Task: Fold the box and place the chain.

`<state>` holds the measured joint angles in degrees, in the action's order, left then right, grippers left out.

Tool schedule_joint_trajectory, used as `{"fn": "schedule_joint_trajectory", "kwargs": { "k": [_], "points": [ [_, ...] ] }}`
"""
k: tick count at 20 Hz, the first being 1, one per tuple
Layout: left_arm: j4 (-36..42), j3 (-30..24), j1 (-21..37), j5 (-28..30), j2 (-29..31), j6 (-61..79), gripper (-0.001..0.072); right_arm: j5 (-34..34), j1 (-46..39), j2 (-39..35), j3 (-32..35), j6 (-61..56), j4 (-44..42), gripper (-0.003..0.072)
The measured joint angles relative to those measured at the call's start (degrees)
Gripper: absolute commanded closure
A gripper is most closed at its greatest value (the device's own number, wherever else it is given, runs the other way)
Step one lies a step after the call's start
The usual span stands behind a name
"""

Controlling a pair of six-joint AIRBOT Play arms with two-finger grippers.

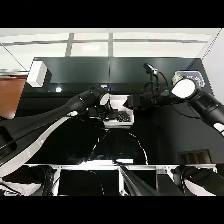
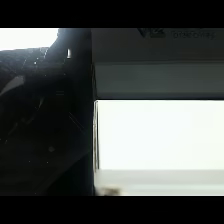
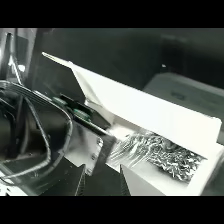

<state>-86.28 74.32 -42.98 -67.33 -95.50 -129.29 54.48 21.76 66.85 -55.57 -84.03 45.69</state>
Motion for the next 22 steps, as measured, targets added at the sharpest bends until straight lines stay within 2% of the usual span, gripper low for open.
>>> {"fn": "schedule_joint_trajectory", "kwargs": {
  "k": [6,9,13,14,15,16,19,22],
  "points": [
    [0.0,0.0,0.0,-0.2,0.0,0.0,0.0681,10.1,-14.7,-10.1,0.4,-0.1,12.8,0.0415],
    [0.0,0.0,0.0,-0.3,0.0,-0.1,0.0681,13.6,-20.8,-14.9,1.1,0.5,15.8,0.0415],
    [-0.3,0.9,0.0,-0.6,0.0,-2.3,0.0675,15.2,-23.8,-17.2,2.1,1.8,17.6,0.0415],
    [-0.3,1.3,0.0,-0.7,0.1,-2.8,0.0561,15.2,-24.1,-17.5,2.6,2.1,17.8,0.0415],
    [-0.3,1.8,0.0,-0.7,0.3,-3.2,0.0334,15.0,-24.4,-17.6,3.0,2.2,18.0,0.0415],
    [-0.3,2.4,-0.1,-0.6,0.6,-3.6,0.0168,14.9,-24.5,-17.8,3.5,2.4,18.0,0.0415],
    [-1.3,4.0,-0.2,-1.1,2.2,-3.5,0.0169,14.3,-24.8,-18.0,4.5,2.6,18.4,0.0415],
    [-5.0,4.4,-0.4,-3.9,6.1,1.1,0.0169,13.5,-24.9,-18.1,4.9,2.6,18.4,0.0415]
  ]
}}
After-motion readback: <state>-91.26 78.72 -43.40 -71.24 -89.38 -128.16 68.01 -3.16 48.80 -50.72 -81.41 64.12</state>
